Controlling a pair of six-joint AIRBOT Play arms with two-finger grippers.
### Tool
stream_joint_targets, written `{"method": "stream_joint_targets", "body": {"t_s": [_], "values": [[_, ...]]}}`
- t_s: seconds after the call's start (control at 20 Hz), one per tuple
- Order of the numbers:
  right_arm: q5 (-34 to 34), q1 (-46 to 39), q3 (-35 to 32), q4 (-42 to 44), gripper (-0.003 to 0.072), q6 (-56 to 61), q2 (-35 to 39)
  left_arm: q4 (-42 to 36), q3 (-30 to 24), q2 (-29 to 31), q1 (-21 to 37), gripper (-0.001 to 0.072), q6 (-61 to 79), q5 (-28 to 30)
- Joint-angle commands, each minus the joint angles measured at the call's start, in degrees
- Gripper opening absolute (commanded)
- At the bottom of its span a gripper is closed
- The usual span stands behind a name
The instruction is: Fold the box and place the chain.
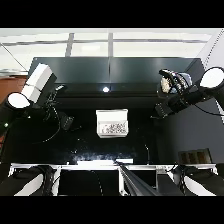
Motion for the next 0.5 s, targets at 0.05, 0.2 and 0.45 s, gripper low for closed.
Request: {"method": "stream_joint_targets", "body": {"t_s": [0.05,0.2,0.45], "values": [[0.00,0.00,-0.02,0.02,0.0478,0.04,0.04,-3.58,-0.52,-0.07,1.14,0.0712,19.93,2.75],[-0.02,0.00,-0.02,0.00,0.0479,0.04,0.04,-4.35,-0.55,-0.07,1.14,0.0711,23.26,3.08],[1.73,0.00,-0.02,-0.02,0.0492,-0.35,0.04,-4.63,-0.55,-0.07,1.14,0.0715,25.44,7.17]]}}
